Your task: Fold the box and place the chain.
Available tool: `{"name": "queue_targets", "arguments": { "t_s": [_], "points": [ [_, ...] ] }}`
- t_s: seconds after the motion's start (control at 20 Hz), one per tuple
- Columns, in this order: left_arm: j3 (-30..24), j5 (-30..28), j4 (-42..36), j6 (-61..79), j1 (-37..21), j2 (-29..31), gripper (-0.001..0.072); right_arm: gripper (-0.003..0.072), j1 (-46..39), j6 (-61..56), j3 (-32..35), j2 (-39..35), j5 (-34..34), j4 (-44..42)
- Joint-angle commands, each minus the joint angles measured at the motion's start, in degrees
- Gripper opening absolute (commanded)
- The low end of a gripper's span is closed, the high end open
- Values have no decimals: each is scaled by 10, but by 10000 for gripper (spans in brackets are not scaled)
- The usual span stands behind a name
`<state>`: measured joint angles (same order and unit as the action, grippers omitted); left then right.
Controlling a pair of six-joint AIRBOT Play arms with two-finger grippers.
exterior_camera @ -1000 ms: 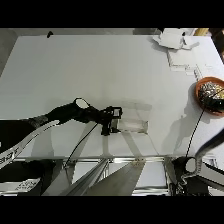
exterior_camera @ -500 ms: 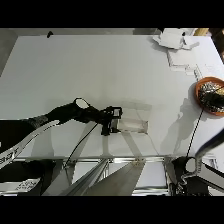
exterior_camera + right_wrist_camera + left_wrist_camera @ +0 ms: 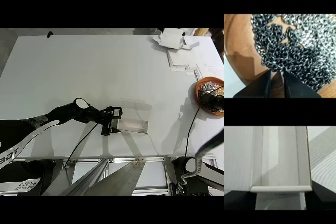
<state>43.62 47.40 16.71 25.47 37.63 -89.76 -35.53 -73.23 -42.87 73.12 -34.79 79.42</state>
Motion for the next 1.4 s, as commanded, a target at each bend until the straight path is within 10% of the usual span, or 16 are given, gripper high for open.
{"name": "queue_targets", "arguments": {
  "t_s": [0.0,0.75,0.9,1.35],
  "points": [
    [0,0,0,0,0,0,273,183,0,-4,0,6,0,3],
    [0,0,0,0,0,0,273,182,-1,-35,0,27,26,3],
    [0,0,0,0,0,0,273,24,-1,-35,0,28,22,3],
    [0,0,0,0,0,0,273,10,-1,-34,0,-67,-31,2]
  ]
}}
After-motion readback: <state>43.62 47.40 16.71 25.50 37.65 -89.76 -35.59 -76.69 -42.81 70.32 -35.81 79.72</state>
